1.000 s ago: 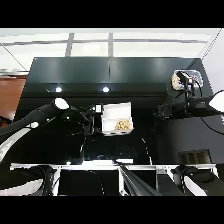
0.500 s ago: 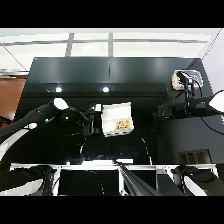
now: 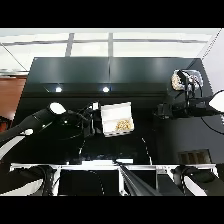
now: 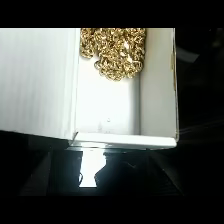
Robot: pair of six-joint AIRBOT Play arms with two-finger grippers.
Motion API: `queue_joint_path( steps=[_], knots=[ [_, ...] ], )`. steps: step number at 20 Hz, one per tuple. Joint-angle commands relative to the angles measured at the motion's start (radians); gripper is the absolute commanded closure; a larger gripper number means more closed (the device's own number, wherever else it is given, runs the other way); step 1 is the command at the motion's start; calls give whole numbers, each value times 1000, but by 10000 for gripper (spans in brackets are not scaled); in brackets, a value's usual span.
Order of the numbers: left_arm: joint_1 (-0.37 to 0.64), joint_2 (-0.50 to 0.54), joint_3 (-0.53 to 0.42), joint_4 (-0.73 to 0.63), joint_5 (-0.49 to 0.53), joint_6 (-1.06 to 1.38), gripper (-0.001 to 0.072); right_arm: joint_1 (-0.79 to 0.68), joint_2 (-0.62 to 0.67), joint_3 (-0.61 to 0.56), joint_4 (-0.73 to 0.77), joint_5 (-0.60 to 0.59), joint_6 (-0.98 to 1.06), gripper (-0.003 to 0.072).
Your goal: Fold the box and place the chain.
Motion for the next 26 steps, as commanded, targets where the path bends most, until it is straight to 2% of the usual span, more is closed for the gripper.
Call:
queue_joint_path(
  steps=[1, 5, 9, 10, 11, 14, 18, 23, 25, 26],
  knots=[
    [-29, -13, -8, -27, 40, 48, 2, 1, -1, 0, 0, 11, 0, 415],
    [-63, -16, -8, 31, 35, 71, 2, 1, -1, 0, 0, 11, -2, 415],
    [-63, -16, -8, 29, 14, 65, 2, 1, -1, 0, -3, 7, -10, 415],
    [-63, -16, -8, 21, 19, 64, 2, 1, -1, 0, -11, 4, -9, 428],
    [-63, -16, -8, 5, 24, 64, 1, 1, -1, 0, -19, 3, -9, 498],
    [-64, -16, -8, -52, 37, 65, 1, 1, -1, 0, -22, -6, -8, 503],
    [-64, -16, -8, -58, 41, 65, 1, 0, -1, 0, -22, -12, -8, 503],
    [-111, -16, -3, -27, 138, 72, 6, 1, -1, 0, -23, -16, -9, 503],
    [-142, -16, 6, 55, 138, 72, 64, 1, -1, 0, -37, -35, -9, 503],
    [-154, -16, 9, 85, 138, 72, 128, 1, -1, 0, -49, -50, -9, 502]
  ],
)
